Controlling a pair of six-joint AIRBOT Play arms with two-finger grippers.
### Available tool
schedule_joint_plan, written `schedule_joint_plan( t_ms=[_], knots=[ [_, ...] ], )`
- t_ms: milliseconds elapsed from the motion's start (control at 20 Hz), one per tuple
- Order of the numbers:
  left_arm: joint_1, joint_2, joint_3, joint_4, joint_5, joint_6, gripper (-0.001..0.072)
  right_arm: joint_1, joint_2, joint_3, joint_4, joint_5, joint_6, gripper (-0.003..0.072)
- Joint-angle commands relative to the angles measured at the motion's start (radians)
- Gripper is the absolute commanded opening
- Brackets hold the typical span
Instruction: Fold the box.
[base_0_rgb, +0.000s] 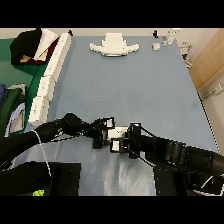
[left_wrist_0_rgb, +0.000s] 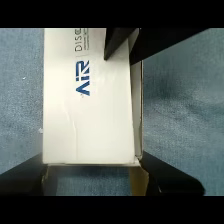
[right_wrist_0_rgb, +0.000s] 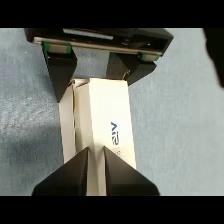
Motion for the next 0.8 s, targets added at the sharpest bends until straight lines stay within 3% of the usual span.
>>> schedule_joint_plan(
  t_ms=[0, 100, 200, 450, 500, 650, 750],
  knots=[
    [0.0, 0.0, 0.001, -0.001, 0.0, 0.0, 0.0524, 0.002, 0.002, 0.0, 0.016, -0.009, 0.0, 0.0156],
    [0.0, 0.0, 0.001, 0.0, 0.0, 0.0, 0.0524, 0.002, 0.014, 0.0, 0.017, -0.031, 0.0, 0.0185],
    [0.0, 0.0, 0.001, -0.001, 0.0, 0.0, 0.0524, 0.001, 0.032, 0.0, 0.017, -0.042, 0.001, 0.0391],
    [0.0, 0.0, 0.001, -0.001, 0.0, 0.0, 0.0524, 0.001, 0.139, 0.001, 0.025, -0.042, 0.09, 0.0389],
    [0.0, 0.0, 0.001, 0.0, 0.0, 0.0, 0.0524, 0.001, 0.161, 0.0, 0.043, -0.04, 0.142, 0.0347],
    [0.0, 0.0, 0.001, 0.0, 0.0, 0.0, 0.0524, -0.007, 0.211, -0.039, 0.058, 0.037, 0.41, 0.0001],
    [0.0, 0.0, 0.001, 0.0, 0.0, 0.0, 0.0524, -0.033, 0.245, -0.121, 0.058, 0.202, 0.585, 0.0]
  ],
)
